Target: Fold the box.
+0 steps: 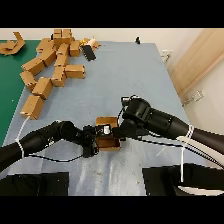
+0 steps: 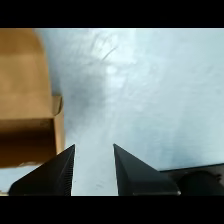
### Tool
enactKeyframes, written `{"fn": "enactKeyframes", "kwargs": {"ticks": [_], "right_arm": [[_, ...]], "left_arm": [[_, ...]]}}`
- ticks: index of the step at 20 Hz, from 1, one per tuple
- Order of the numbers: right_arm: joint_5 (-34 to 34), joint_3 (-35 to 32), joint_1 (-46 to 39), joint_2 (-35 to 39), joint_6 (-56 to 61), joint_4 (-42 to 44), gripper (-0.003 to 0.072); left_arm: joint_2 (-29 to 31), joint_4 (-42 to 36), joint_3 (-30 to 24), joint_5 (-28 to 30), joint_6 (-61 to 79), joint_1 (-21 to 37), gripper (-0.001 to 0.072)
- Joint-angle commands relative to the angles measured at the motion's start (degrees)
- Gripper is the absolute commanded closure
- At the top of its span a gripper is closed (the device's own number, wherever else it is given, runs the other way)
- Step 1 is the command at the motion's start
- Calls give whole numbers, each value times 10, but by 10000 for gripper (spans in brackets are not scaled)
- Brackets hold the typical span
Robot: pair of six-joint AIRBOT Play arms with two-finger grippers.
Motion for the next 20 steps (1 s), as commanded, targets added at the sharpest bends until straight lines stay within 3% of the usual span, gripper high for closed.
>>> {"fn": "enactKeyframes", "kwargs": {"ticks": [1,2,3,4,7,10,12,14,17,20], "right_arm": [[-15,-2,-33,5,-33,-46,319],[-16,-2,-49,5,-50,-58,424],[-19,-2,-67,6,-68,-70,601],[-18,-3,-90,6,-84,-78,682],[81,-34,-209,5,-197,21,683],[249,-89,-374,-8,-457,362,683],[229,-99,-455,-57,-643,585,683],[155,-92,-477,-130,-776,728,683],[125,-67,-438,-203,-882,793,683],[127,-63,-376,-215,-939,790,683]], "left_arm": [[0,0,0,2,0,1,185],[0,0,0,1,0,1,185],[0,0,0,2,0,1,185],[0,0,0,2,0,1,184],[0,0,0,2,0,1,185],[0,0,0,2,0,1,185],[0,0,0,2,0,1,184],[0,0,0,2,0,1,185],[0,0,0,2,0,1,184],[0,0,0,2,0,1,185]]}}
